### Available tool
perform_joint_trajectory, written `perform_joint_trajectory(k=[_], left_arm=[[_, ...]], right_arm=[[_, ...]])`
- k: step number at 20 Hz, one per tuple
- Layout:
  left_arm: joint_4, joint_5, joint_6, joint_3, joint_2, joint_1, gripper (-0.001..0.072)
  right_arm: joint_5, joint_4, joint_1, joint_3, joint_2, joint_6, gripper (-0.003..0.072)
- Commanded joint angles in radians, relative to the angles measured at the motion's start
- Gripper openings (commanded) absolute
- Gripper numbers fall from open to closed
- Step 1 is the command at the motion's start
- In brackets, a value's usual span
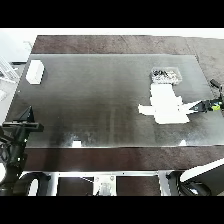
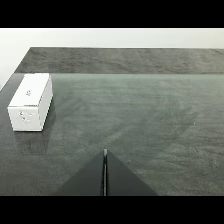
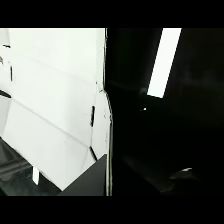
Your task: Fold the box and place the chain.
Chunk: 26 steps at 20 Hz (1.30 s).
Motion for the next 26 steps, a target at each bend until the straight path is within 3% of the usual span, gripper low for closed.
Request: perform_joint_trajectory(k=[1,4,7,13,17,21,26], left_arm=[[0.000,0.000,0.000,0.000,0.000,0.001,0.0020],[0.000,0.000,0.000,0.000,0.000,0.001,0.0020],[0.000,0.000,0.000,0.000,0.000,0.001,0.0020],[0.000,0.000,0.000,0.000,0.000,0.001,0.0020],[0.000,0.000,0.000,0.000,0.000,0.001,0.0020],[0.000,0.003,0.000,0.000,0.000,0.001,0.0020],[0.000,0.001,0.000,0.000,0.000,0.001,0.0020]], right_arm=[[0.091,0.051,0.006,-0.012,0.000,0.011,0.0002],[0.103,0.092,0.025,-0.080,0.026,0.034,-0.0001],[0.038,0.158,0.082,-0.193,0.092,0.016,-0.0001],[-0.105,0.401,0.333,-0.385,0.183,-0.001,-0.0001],[-0.292,0.568,0.537,-0.386,0.183,0.010,-0.0001],[-0.517,0.575,0.689,-0.382,0.180,0.069,-0.0001],[-0.599,0.559,0.740,-0.359,0.135,0.116,-0.0001]])
